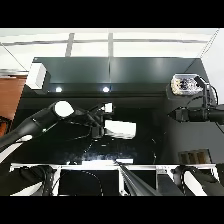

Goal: Fold the box and place the chain.

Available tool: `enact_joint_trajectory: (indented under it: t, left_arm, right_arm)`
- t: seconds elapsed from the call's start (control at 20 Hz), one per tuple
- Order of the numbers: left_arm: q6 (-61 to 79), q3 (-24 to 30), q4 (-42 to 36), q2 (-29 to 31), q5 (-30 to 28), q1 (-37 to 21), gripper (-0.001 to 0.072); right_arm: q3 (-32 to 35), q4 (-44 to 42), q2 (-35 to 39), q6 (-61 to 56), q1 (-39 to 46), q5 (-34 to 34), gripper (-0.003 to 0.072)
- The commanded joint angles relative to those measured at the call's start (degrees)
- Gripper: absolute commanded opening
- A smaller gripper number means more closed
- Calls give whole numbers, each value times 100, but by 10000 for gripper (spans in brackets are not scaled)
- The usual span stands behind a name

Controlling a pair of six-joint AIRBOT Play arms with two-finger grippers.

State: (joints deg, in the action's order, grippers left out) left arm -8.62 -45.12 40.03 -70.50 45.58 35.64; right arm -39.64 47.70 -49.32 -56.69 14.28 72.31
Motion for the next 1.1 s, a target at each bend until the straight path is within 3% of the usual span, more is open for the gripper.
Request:
enact_joint_trajectory:
  t: [0.0,0.25,0.6,0.85,1.05]
  left_arm:
    - [-83,-570,-173,-595,-142,328,712]
    - [-179,-1064,-173,-1270,398,426,712]
    - [-234,-1086,-168,-1438,831,428,712]
    - [-210,-1086,-81,-1458,817,446,713]
    - [-212,-1086,535,-1460,479,702,713]
  right_arm:
    - [7,-50,15,-11,33,-46,6]
    - [7,-50,15,-7,33,-55,6]
    - [7,-50,13,59,33,-76,7]
    - [7,-50,13,79,33,-129,6]
    - [7,-52,15,76,33,-168,7]
